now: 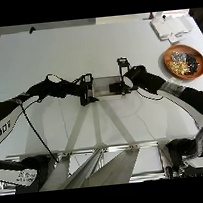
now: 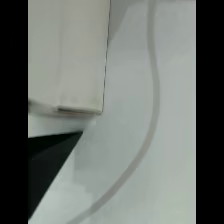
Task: Fold the box and place the chain.
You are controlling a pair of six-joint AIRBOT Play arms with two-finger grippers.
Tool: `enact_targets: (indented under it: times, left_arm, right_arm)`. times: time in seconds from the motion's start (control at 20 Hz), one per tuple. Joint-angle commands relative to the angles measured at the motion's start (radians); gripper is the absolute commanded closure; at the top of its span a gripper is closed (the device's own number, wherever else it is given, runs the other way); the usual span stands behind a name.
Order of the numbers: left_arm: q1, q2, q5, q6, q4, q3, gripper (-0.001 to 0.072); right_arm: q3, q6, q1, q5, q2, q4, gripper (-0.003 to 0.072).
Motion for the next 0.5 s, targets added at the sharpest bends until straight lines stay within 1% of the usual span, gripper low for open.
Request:
enact_targets:
  times: [0.0, 0.2, 0.35, 0.45]
  left_arm:
    - [0.0, 0.0, 0.0, -0.001, -0.002, 0.001, 0.0537]
    - [0.0, 0.0, 0.0, -0.001, -0.002, 0.001, 0.0537]
    - [0.0, 0.0, 0.0, -0.001, -0.002, 0.001, 0.0537]
    - [0.0, 0.0, 0.0, -0.001, -0.002, 0.001, 0.0537]
  right_arm:
    - [0.0, 0.006, -0.002, 0.034, 0.061, -0.005, 0.0265]
    - [0.0, -0.059, -0.046, 0.158, 0.233, -0.005, 0.0266]
    - [0.0, -0.133, -0.142, 0.179, 0.393, -0.011, 0.0268]
    - [0.0, -0.166, -0.222, 0.246, 0.472, -0.08, 0.0273]
